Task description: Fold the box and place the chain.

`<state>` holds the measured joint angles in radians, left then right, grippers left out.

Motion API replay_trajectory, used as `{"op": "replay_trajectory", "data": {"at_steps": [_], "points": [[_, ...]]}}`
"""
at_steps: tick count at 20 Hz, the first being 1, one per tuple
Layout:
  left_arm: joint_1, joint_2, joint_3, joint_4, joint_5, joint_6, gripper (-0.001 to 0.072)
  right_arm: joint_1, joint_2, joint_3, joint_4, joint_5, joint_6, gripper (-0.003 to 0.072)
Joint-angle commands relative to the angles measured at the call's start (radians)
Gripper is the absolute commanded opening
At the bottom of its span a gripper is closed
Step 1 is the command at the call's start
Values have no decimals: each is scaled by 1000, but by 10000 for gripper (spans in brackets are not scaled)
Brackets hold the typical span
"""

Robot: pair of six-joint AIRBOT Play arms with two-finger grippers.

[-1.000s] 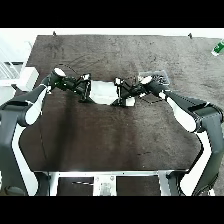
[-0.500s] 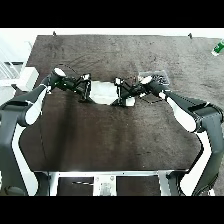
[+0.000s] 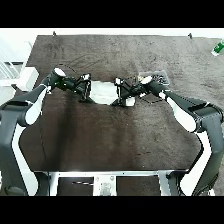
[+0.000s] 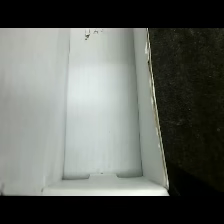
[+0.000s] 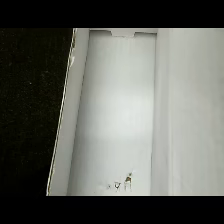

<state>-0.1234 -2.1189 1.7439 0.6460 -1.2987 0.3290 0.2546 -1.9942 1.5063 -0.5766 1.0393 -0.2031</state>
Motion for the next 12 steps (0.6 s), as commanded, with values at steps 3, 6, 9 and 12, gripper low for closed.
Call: {"op": "replay_trajectory", "data": {"at_steps": [3,6,9,12], "points": [[1,0,1,-2,2,-11,490,0,1,0,1,0,0,589],[1,0,1,-2,4,-12,490,0,1,-5,0,2,1,589],[1,0,1,-2,6,-16,490,0,1,-2,0,-2,-19,720],[1,0,1,-1,5,-18,490,-2,1,24,-8,-2,-37,720]]}}
